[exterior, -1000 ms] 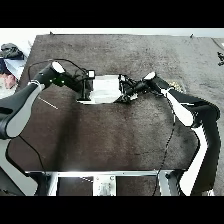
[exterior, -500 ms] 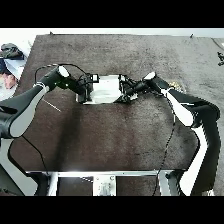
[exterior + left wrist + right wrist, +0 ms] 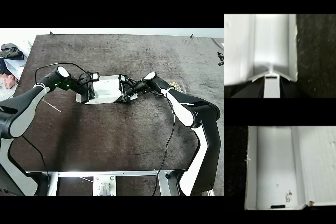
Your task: Fold the box and place the chain.
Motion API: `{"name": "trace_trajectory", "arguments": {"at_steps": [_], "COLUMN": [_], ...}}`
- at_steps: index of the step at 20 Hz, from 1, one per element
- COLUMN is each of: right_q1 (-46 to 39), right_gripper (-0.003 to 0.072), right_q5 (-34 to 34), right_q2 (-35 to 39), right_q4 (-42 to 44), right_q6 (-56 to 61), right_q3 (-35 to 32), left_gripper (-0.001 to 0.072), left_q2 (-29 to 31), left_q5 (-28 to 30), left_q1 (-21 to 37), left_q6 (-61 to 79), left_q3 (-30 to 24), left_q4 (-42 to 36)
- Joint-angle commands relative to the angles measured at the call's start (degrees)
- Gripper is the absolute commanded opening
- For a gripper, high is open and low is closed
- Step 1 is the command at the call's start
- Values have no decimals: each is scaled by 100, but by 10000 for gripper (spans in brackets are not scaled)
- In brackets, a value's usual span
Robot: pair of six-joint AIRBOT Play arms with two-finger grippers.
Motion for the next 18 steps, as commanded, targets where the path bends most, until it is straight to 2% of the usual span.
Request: {"name": "trace_trajectory", "arguments": {"at_steps": [1,5,7,9,10,11,17,18], "right_q1": [2,2,2,2,2,2,2,2], "right_gripper": [372,371,372,371,372,372,372,372], "right_q5": [0,0,2,0,0,2,0,0], "right_q2": [0,0,0,0,0,0,0,0], "right_q4": [2,2,2,2,2,2,2,2], "right_q6": [2,2,2,2,2,2,2,2], "right_q3": [2,2,2,2,2,2,2,2], "left_gripper": [203,205,253,259,459,597,605,537], "left_q2": [0,0,0,0,0,0,0,2], "left_q5": [280,369,295,221,229,269,398,396], "left_q1": [-2,-2,-2,-2,-2,-2,-2,9], "left_q6": [610,748,748,741,739,693,588,584], "left_q3": [-229,-345,-345,-345,-345,-345,-345,-345], "left_q4": [-686,-905,-909,-916,-911,-909,-796,-745]}}
